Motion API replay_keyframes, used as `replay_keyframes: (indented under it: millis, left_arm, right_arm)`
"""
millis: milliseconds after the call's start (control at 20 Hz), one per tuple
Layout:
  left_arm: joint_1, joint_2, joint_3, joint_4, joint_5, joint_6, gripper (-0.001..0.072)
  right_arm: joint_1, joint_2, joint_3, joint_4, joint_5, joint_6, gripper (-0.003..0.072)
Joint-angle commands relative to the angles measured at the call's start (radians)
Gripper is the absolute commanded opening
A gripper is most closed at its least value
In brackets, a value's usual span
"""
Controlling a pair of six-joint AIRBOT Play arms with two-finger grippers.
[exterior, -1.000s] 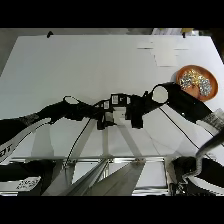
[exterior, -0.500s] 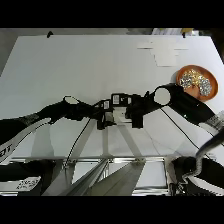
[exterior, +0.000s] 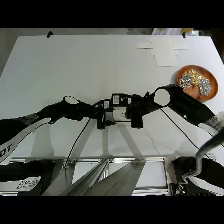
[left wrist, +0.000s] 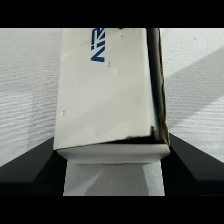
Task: Fold the box and place the chain.
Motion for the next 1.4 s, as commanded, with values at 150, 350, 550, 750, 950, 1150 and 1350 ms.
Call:
replay_keyframes:
  millis: [150, 350, 550, 750, 950, 1150, 1350]
  left_arm:
    - [0.000, 0.000, 0.000, 0.001, -0.002, 0.000, 0.0209]
    - [0.000, 0.000, 0.000, 0.001, -0.002, 0.000, 0.0209]
    - [0.000, 0.000, 0.000, 0.001, -0.002, 0.000, 0.0209]
    - [0.000, 0.000, 0.000, 0.001, -0.002, 0.000, 0.0209]
    - [0.000, 0.000, 0.000, 0.001, -0.002, 0.000, 0.0209]
    - [0.000, 0.000, 0.000, 0.001, -0.002, 0.000, 0.0209]
    - [0.000, 0.000, 0.000, 0.001, -0.002, 0.000, 0.0209]
  right_arm:
    - [0.000, 0.000, 0.000, 0.031, 0.061, 0.000, 0.0203]
    - [0.000, 0.006, 0.000, 0.031, 0.062, 0.000, 0.0203]
    - [0.000, 0.006, 0.000, 0.031, 0.069, 0.000, 0.0203]
    - [0.000, 0.007, 0.000, 0.033, 0.084, 0.000, 0.0247]
    - [-0.001, 0.055, 0.000, 0.059, 0.058, -0.007, 0.0305]
    - [-0.001, 0.066, 0.000, 0.057, 0.011, -0.006, 0.0127]
    - [-0.001, 0.046, -0.001, 0.045, 0.004, 0.011, 0.0009]
